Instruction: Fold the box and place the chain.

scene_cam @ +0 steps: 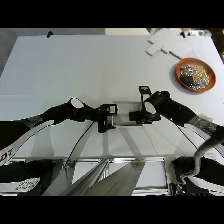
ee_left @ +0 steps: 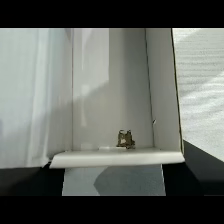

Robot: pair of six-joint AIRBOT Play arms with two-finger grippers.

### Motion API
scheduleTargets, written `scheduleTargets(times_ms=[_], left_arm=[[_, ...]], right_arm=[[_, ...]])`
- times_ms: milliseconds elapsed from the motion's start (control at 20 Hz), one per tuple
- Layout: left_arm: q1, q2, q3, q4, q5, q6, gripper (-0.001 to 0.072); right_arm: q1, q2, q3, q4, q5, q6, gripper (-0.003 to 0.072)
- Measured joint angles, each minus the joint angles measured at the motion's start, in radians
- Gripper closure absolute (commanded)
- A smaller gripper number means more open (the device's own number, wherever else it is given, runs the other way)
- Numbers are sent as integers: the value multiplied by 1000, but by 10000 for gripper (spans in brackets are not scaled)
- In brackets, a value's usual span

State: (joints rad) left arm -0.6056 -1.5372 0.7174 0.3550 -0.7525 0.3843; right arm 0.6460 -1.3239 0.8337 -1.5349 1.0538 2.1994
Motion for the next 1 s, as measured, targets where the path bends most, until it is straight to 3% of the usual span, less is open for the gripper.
scheduleTargets(times_ms=[50,100,200,350,400,450,500,800,950,1000], left_arm=[[0,0,0,0,0,0,700],[0,0,0,0,0,0,700],[0,0,0,0,0,-1,700],[0,0,0,0,0,-2,700],[0,0,0,0,0,-2,700],[0,0,0,0,0,-1,700],[0,0,0,1,-2,1,700],[0,0,0,0,-2,0,700],[0,0,0,0,-3,0,700],[0,0,0,0,-3,0,700]], right_arm=[[-1,-3,0,11,-8,-8,551],[-2,-7,0,22,-16,-17,631],[-4,-17,0,32,-10,-22,668],[-4,-31,0,47,0,-36,667],[-4,-34,0,52,3,-42,580],[-4,-39,-2,60,-13,-53,394],[-3,-40,-4,63,-8,-63,313],[-12,13,-2,96,2,-206,314],[-49,88,3,92,34,-294,100],[-67,114,11,92,56,-326,97]])
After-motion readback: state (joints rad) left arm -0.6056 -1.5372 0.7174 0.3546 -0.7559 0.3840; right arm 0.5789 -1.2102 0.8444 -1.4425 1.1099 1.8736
